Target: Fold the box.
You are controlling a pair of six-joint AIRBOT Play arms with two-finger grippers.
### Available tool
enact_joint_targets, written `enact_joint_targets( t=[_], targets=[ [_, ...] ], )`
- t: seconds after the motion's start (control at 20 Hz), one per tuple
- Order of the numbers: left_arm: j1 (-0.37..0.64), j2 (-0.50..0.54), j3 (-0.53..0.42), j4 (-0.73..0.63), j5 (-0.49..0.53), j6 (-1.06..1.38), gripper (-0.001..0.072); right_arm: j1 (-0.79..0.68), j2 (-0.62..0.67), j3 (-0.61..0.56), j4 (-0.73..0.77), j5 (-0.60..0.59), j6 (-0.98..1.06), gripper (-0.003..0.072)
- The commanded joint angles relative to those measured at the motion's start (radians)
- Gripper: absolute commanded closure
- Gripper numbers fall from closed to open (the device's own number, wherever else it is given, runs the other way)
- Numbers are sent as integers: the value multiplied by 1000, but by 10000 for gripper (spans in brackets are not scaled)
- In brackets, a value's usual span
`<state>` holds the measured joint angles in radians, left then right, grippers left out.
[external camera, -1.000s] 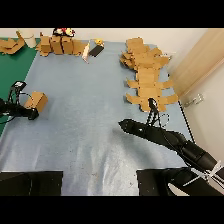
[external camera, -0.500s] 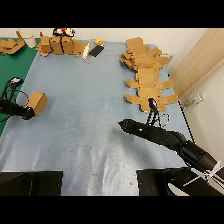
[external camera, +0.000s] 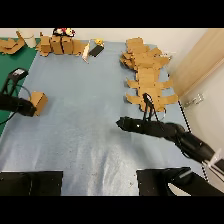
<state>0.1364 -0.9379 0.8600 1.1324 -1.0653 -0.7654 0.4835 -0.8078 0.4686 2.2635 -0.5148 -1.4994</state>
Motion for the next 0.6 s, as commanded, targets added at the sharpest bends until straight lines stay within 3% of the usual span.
enact_joint_targets(
  t=[0.0,0.25,0.55],
  targets=[
    [-206,-31,99,-54,-19,-135,699,-36,-169,200,-152,-201,3,680],
    [-402,-233,253,-53,-29,-309,700,-32,-407,491,-465,-330,78,680],
    [-436,-282,254,-62,-20,-350,699,-33,-445,545,-441,-354,78,680]
  ],
)
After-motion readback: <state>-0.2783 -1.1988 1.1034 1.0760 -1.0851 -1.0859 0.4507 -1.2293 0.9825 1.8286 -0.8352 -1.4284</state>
